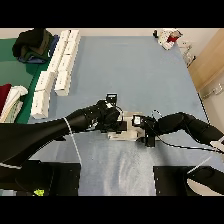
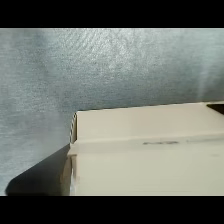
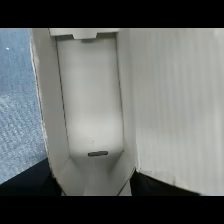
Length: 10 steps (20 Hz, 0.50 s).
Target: Fold the box.
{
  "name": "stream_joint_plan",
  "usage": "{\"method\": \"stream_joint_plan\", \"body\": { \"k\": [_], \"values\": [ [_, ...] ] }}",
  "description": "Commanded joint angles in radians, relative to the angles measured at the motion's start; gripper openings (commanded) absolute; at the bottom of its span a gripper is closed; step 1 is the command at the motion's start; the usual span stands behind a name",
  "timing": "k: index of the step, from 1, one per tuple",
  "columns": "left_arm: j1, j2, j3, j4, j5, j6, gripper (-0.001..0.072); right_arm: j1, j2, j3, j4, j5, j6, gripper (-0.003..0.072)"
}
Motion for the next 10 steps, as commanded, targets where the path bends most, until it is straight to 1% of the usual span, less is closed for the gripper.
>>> {"method": "stream_joint_plan", "body": {
  "k": [1, 8, 10],
  "values": [
    [-0.02, -0.046, 0.035, 0.038, -0.043, -0.077, 0.0406, 0.0, 0.0, 0.001, 0.0, 0.0, 0.0, 0.051],
    [-0.027, -0.063, 0.035, 0.042, -0.029, -0.129, 0.0396, 0.0, 0.0, 0.001, 0.0, 0.0, 0.0, 0.051],
    [-0.027, -0.068, 0.035, 0.042, -0.03, -0.113, 0.01, 0.0, 0.0, 0.001, 0.0, 0.0, 0.0, 0.051]
  ]
}}
